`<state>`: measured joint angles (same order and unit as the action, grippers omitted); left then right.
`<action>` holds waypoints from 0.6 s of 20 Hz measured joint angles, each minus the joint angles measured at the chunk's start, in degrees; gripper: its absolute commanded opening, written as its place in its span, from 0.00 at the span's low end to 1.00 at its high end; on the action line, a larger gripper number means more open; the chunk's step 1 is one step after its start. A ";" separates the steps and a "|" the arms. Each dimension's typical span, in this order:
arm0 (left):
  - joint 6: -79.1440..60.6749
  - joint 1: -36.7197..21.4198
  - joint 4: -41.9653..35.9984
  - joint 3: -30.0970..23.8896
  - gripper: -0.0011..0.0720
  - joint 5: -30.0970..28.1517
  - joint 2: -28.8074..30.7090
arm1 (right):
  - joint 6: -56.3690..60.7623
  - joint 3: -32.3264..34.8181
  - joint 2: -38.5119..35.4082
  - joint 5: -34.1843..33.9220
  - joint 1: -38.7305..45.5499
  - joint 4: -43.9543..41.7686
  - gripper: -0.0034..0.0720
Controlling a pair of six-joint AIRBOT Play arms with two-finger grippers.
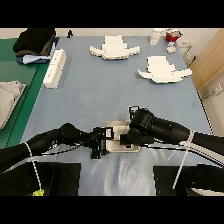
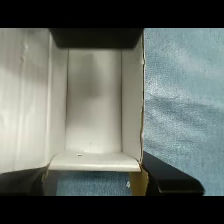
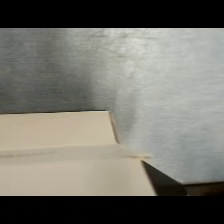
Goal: Fold the box.
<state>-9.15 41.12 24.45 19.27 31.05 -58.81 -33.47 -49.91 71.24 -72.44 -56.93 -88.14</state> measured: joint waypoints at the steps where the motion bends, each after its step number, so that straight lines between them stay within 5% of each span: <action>1: 0.00 0.00 0.00 0.00 0.65 0.00 0.00 | 0.00 -0.42 -0.61 -0.87 0.02 0.46 0.64; 5: 0.00 0.00 0.00 0.00 0.65 0.00 0.00 | -0.02 -2.82 -4.74 -3.93 0.15 3.08 0.63; 6: 0.00 0.00 0.00 0.00 0.65 0.00 0.00 | -0.20 -3.30 -6.21 -4.76 0.22 4.02 0.56; 9: 0.02 0.02 0.00 0.00 0.65 0.00 0.00 | -1.70 -3.98 -10.03 -7.41 2.82 7.39 0.11; 12: 0.02 0.02 0.02 0.00 0.65 0.00 0.00 | -7.56 -3.50 -11.45 -8.37 10.27 8.26 0.05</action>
<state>-9.13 41.15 24.47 19.27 31.05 -58.81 -41.04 -53.41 59.79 -80.82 -46.65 -79.88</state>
